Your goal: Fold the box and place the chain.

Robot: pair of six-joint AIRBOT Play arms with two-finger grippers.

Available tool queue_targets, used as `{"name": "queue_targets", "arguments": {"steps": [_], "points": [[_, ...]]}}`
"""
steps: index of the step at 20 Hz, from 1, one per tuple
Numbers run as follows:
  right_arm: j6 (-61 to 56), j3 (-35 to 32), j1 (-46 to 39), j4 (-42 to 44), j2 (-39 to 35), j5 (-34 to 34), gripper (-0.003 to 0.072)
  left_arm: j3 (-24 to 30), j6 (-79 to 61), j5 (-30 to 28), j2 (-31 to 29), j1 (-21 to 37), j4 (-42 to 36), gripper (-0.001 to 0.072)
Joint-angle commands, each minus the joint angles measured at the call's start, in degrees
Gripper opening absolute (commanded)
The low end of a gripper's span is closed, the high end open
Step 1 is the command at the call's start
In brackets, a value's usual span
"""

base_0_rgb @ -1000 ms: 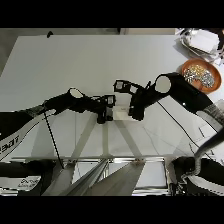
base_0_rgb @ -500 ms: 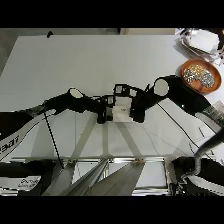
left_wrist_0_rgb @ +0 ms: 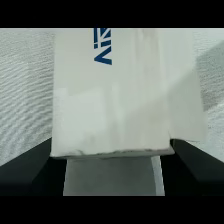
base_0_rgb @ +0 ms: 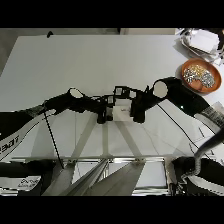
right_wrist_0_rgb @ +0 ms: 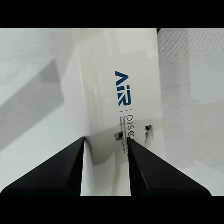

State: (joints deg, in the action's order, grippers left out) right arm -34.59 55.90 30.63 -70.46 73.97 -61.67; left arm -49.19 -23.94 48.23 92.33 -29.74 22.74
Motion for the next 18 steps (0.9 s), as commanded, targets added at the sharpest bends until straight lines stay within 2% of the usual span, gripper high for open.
{"name": "queue_targets", "arguments": {"steps": [1, 5, 7, 18], "points": [[-0.02, -0.02, 0.02, -1.16, -0.07, 1.31, 0.0258, 0.02, -0.07, 0.00, -0.02, 0.00, 0.04, 0.0271], [-0.02, -0.02, 0.02, -1.14, -1.07, 1.99, 0.0257, 0.02, -0.07, 0.00, -0.02, 0.00, 0.04, 0.0271], [-0.02, -0.02, 0.02, -1.07, -1.90, 3.21, 0.0219, 0.02, -0.07, 0.00, -0.02, 0.00, 0.04, 0.0271], [-0.07, -0.02, 0.02, 0.22, -2.27, 4.68, 0.0219, 0.02, -0.07, 0.00, -0.02, 0.00, 0.04, 0.0271]]}}
